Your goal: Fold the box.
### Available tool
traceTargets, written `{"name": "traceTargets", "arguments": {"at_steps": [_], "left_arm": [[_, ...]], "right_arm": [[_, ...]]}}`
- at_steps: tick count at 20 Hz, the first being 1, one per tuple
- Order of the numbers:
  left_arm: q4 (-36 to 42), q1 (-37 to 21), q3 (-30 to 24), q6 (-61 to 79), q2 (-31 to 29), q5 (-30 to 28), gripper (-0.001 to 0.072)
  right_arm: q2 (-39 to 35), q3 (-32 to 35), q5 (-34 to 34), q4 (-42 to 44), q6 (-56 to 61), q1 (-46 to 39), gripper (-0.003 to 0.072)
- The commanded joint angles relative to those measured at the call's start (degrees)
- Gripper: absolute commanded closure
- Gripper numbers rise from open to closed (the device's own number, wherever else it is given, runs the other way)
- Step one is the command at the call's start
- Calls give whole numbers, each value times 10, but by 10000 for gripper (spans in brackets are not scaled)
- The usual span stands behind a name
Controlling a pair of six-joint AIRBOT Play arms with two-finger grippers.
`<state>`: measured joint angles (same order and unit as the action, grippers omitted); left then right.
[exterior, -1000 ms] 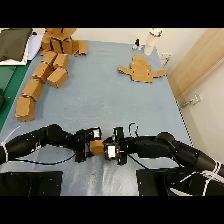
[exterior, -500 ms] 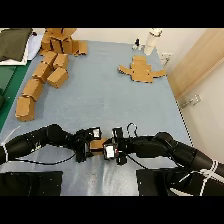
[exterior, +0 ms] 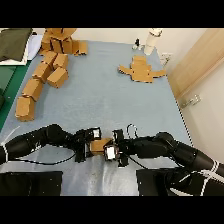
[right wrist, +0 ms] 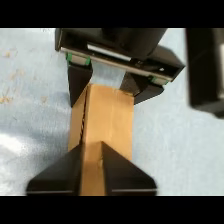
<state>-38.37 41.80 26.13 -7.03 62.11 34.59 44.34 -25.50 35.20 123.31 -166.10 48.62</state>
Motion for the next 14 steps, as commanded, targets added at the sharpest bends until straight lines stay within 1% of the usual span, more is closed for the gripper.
{"name": "traceTargets", "arguments": {"at_steps": [1, 2, 4, 5, 6, 7, 9, 10, 11, 12, 14], "left_arm": [[0, 0, 0, -1, 0, 0, 178], [0, 0, 0, -1, 0, 0, 178], [0, 0, 0, -1, 0, 0, 178], [0, 0, 0, -1, 0, 0, 178], [0, 0, 0, -1, 0, 0, 178], [0, 0, 0, -1, 0, 0, 178], [0, 0, 0, -1, 0, 0, 178], [0, 0, 0, -1, 0, 0, 178], [0, 0, 0, -1, 0, 0, 178], [0, 0, 0, -1, 0, -1, 178], [0, 0, 0, -1, 0, 0, 178]], "right_arm": [[-35, 0, 8, -2, 52, -1, 257], [-46, 0, 8, -11, 99, -2, 257], [-74, 0, 14, -14, 247, -5, 265], [-93, 0, 24, -11, 358, -4, 353], [-110, 0, 41, -9, 467, -4, 543], [-125, 0, 62, -9, 585, -4, 684], [-131, 4, 98, -8, 773, -4, 686], [-128, 15, 108, 9, 839, -4, 687], [-125, 36, 101, 50, 867, -4, 687], [-122, 66, 70, 118, 874, -4, 687], [-112, 123, -34, 250, 880, 3, 687]]}}
